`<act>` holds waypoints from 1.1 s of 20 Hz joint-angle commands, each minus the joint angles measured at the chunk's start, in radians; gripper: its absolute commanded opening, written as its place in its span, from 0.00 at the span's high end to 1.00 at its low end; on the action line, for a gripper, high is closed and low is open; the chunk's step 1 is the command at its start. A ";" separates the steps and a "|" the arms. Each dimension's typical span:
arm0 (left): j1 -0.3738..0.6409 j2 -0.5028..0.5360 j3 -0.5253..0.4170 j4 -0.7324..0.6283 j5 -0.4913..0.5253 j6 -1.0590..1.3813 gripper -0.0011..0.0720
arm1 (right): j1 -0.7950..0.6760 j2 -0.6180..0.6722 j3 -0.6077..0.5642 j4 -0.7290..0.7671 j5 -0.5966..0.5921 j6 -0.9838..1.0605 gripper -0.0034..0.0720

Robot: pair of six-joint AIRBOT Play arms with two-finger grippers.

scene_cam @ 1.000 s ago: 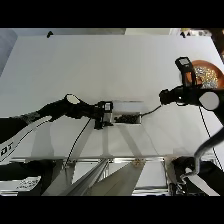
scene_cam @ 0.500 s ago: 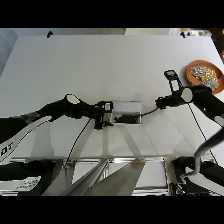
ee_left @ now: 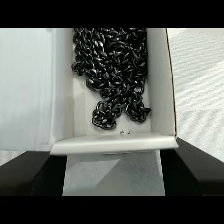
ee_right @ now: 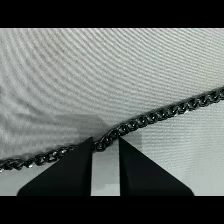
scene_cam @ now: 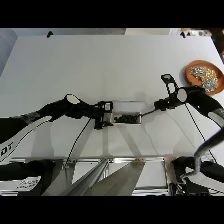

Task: Fold the box and place the chain.

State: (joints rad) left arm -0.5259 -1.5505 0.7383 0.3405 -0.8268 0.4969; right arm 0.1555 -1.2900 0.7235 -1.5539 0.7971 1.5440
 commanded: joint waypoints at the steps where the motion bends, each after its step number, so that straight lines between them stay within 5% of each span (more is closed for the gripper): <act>1: 0.000 0.001 0.001 0.000 0.000 0.000 0.61 | -0.001 -0.006 0.000 0.002 0.001 -0.008 0.84; 3: 0.000 0.001 0.001 0.000 0.000 0.000 0.61 | -0.001 -0.004 0.000 0.002 0.024 -0.008 0.93; 14: 0.000 0.001 0.001 0.000 0.000 0.000 0.61 | 0.171 0.260 0.000 0.011 0.291 -0.034 0.94; 22: 0.000 0.001 0.001 0.000 0.000 0.000 0.61 | 0.298 0.598 0.000 0.319 0.224 -0.087 0.93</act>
State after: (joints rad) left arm -0.5262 -1.5505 0.7383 0.3401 -0.8268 0.4969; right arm 0.4244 -0.8078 0.7219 -1.3712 1.0615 1.4853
